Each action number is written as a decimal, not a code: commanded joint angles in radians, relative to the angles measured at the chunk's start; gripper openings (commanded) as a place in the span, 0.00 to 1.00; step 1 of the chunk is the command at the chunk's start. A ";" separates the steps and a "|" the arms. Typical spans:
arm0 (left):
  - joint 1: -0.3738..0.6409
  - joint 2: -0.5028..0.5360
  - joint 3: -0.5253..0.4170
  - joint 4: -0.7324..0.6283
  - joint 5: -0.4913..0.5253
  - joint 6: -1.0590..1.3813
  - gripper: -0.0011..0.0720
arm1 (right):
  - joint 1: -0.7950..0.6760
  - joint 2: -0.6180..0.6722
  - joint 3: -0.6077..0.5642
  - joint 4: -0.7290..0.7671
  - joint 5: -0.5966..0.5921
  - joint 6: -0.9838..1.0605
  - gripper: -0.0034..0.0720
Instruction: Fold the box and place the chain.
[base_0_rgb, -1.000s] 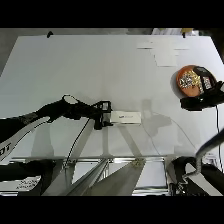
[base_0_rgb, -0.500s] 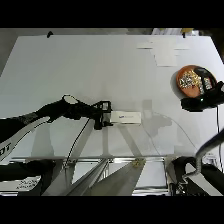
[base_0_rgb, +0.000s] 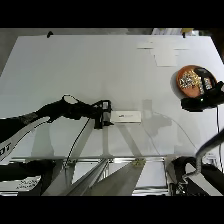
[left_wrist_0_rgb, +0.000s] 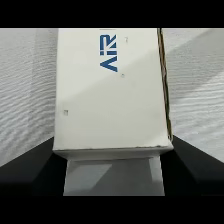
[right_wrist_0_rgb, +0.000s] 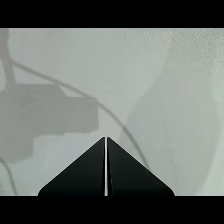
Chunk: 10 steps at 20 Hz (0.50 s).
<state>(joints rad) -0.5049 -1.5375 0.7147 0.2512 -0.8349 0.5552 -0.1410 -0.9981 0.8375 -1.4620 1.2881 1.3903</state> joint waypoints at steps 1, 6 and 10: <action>0.007 0.014 0.000 -0.041 0.000 -0.003 0.05 | 0.000 0.001 0.000 0.000 0.000 0.000 0.07; 0.091 0.214 0.000 0.026 0.000 -0.258 0.02 | 0.000 0.001 0.000 0.000 0.000 0.000 0.07; 0.261 0.438 0.000 0.145 0.040 -0.504 0.02 | 0.000 0.001 0.000 0.000 0.000 0.000 0.07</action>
<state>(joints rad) -0.3435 -1.2350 0.7139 0.3122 -0.8238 0.2481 -0.1410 -0.9981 0.8375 -1.4620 1.2884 1.3903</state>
